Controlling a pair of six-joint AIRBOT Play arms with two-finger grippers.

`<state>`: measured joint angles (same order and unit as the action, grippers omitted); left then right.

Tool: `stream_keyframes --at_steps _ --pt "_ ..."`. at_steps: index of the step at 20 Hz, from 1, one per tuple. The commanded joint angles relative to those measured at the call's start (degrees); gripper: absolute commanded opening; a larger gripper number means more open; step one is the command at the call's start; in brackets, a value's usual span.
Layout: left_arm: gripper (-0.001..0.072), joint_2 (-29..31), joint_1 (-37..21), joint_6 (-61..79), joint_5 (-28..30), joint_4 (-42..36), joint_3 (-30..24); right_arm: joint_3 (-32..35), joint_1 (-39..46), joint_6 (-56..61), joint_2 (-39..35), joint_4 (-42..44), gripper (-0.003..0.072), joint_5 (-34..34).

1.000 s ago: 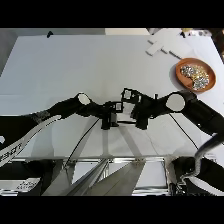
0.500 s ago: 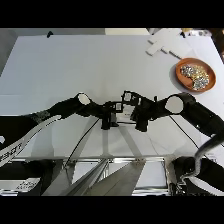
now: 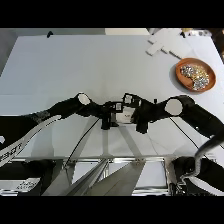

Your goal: Fold the box and place the chain.

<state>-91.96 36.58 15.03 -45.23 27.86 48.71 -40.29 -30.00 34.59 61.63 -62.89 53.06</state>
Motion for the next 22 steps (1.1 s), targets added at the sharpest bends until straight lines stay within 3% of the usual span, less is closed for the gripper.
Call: stream_keyframes --at_steps 1,6,12,13,15,16,19,22 --pt "0.0255 0.0 0.0 0.0 0.0 0.0 0.0 0.3 0.0 -0.2 -0.6 2.1 0.0257 0.5" --pt "0.0255 0.0 0.0 0.0 0.0 0.0 0.0 0.3 0.0 -0.1 -4.2 2.6 0.0328 -2.3" --pt "0.0255 0.0 0.0 0.0 0.0 0.0 0.0 0.6 3.8 -0.9 -9.6 10.3 0.0317 -3.5" --pt "0.0255 0.0 0.0 0.0 0.0 0.0 0.0 1.4 6.3 -3.2 -9.6 15.0 0.0253 -3.5" --pt "0.0255 0.0 0.0 0.0 0.0 0.0 0.0 4.4 11.8 -10.0 -9.6 29.1 0.0050 -2.7" --pt "0.0255 0.0 0.0 0.0 0.0 0.0 0.0 6.4 14.0 -13.6 -9.6 36.6 0.0018 -2.3" --pt "0.0255 0.0 0.0 0.0 0.0 0.0 0.0 13.6 17.2 -22.2 -9.4 49.8 0.0018 -1.7" --pt "0.0255 0.0 0.0 0.0 0.0 0.0 0.0 19.6 17.2 -24.8 -9.4 49.2 0.0018 -1.3"
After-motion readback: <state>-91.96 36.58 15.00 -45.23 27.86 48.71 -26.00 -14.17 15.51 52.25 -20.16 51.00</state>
